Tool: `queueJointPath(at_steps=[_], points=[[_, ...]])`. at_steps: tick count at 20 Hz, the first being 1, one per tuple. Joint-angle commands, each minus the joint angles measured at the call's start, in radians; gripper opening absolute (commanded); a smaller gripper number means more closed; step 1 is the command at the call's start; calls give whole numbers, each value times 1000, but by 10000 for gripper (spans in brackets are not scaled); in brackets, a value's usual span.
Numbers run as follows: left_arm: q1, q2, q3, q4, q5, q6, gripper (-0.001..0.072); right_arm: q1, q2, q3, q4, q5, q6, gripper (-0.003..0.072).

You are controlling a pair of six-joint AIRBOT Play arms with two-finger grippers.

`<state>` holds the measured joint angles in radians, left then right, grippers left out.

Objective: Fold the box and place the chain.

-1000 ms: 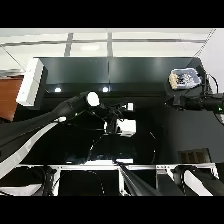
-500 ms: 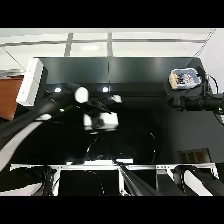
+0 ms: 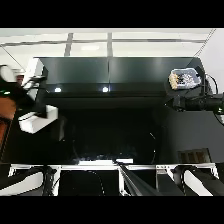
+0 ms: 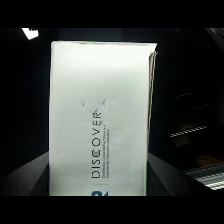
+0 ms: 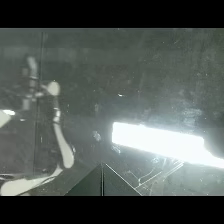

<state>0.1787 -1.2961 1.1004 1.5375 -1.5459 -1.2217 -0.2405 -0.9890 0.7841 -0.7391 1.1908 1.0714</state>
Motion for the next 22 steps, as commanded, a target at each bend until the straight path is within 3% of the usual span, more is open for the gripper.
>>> queueJointPath(at_steps=[1, 4, 7, 12, 14, 18, 19, 20, 21, 22], points=[[282, 48, -7, 5, 20, -76, 333, 0, 1, 1, 1, 3, -3, 20], [441, 152, -80, -51, 250, -9, 334, 0, 0, 1, 1, -5, -8, 20], [544, 179, -178, -188, 315, 307, 334, 0, 1, 1, 5, -8, -7, 21], [528, 135, -236, -219, 580, 459, 334, 6, 0, 1, 8, -42, -78, 21], [521, 92, -234, -220, 631, 460, 333, 6, 1, 1, 21, -46, -77, 21], [504, -2, -223, -265, 631, 464, 338, 8, 1, 1, 31, -43, -76, 20], [496, -16, -223, -277, 637, 464, 400, 8, 1, 1, 31, -39, -76, 20], [486, -21, -223, -278, 650, 463, 592, 8, 1, 1, 32, -37, -71, 20], [476, -19, -219, -277, 661, 459, 717, 8, 1, 1, 32, -34, -64, 20], [468, -17, -200, -270, 656, 455, 717, 8, 1, 1, 32, -26, -64, 20]])
